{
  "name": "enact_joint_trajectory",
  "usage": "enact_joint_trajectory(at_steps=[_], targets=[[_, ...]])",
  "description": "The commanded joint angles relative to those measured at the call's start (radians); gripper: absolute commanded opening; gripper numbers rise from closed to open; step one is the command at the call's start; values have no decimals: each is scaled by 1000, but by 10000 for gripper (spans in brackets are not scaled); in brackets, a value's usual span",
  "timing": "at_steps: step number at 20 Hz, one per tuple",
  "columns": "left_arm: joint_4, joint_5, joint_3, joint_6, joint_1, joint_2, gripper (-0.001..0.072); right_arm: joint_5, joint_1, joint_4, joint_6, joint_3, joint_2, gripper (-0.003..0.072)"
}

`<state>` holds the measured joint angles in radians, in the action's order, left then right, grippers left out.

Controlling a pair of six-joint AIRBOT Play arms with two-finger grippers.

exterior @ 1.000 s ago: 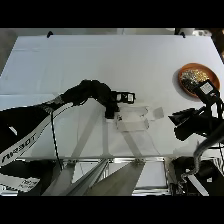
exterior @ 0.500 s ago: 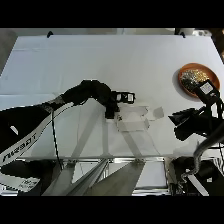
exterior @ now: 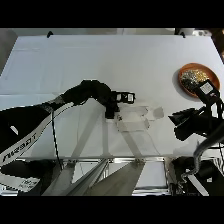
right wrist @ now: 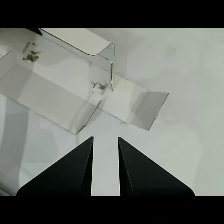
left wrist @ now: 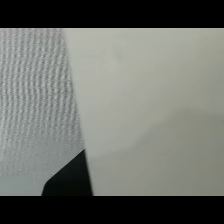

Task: Fold the box and place the chain.

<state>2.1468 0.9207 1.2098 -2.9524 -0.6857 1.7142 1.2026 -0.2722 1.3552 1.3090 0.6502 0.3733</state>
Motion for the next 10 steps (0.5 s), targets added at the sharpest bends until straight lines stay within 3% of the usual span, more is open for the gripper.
enact_joint_trajectory(at_steps=[1,10], targets=[[-2,-1,0,0,0,1,7,1,-1,0,0,0,-1,158],[-2,40,0,0,-1,1,7,7,-1,0,0,0,-1,157]])
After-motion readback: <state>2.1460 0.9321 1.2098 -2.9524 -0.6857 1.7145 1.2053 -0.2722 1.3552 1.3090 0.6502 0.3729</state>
